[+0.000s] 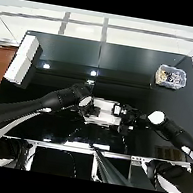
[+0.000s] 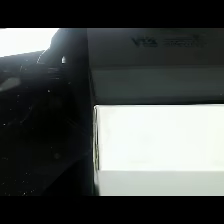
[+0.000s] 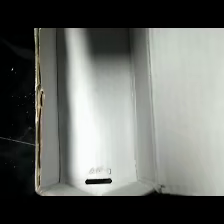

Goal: Fold the box and place the chain.

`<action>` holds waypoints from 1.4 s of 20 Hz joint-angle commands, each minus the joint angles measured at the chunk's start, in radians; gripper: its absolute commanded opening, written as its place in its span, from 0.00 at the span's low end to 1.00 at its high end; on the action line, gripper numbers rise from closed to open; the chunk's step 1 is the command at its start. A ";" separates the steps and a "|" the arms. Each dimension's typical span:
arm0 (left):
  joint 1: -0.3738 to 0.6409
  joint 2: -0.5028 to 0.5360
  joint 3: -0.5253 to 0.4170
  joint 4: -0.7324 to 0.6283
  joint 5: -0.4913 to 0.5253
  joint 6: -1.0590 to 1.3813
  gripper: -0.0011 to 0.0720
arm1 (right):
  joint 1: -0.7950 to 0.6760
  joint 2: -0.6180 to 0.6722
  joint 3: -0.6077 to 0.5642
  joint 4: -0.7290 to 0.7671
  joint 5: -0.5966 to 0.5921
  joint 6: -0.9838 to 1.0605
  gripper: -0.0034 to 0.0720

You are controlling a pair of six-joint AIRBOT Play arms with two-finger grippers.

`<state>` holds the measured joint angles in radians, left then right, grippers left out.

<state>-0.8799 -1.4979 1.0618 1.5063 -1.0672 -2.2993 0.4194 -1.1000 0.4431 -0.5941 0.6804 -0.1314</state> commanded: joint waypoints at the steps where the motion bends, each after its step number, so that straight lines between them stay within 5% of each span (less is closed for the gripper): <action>1: 0.000 0.000 0.001 0.000 0.000 -0.002 0.04 | -0.001 0.064 0.001 -0.134 0.069 0.088 0.96; 5: 0.000 0.000 0.001 0.000 0.000 -0.001 0.04 | -0.001 0.069 0.001 -0.171 0.062 0.082 0.96; 10: 0.000 0.000 0.001 0.000 0.000 -0.001 0.05 | -0.001 0.069 0.001 -0.166 0.048 0.075 0.55; 11: 0.000 0.000 0.001 0.000 0.001 -0.001 0.04 | -0.001 0.069 0.001 -0.161 0.049 0.076 0.36; 19: 0.000 0.000 0.001 0.000 0.001 -0.001 0.05 | 0.000 0.014 -0.005 0.215 0.029 0.076 0.36; 23: 0.000 0.000 0.001 0.000 0.001 -0.001 0.05 | 0.000 -0.014 -0.012 0.217 0.014 0.076 0.36; 24: 0.000 0.000 0.001 0.000 0.001 -0.001 0.05 | 0.000 -0.014 -0.014 0.218 0.014 0.076 0.44; 25: 0.000 0.000 0.001 0.000 0.000 -0.001 0.05 | 0.000 -0.014 -0.016 0.216 0.013 0.076 0.70; 27: 0.000 0.000 0.001 0.000 -0.006 -0.001 0.05 | 0.000 -0.014 -0.016 0.216 0.013 0.091 0.53; 28: 0.000 0.000 0.001 0.000 -0.010 -0.001 0.05 | 0.000 -0.014 -0.016 0.216 0.011 0.095 0.69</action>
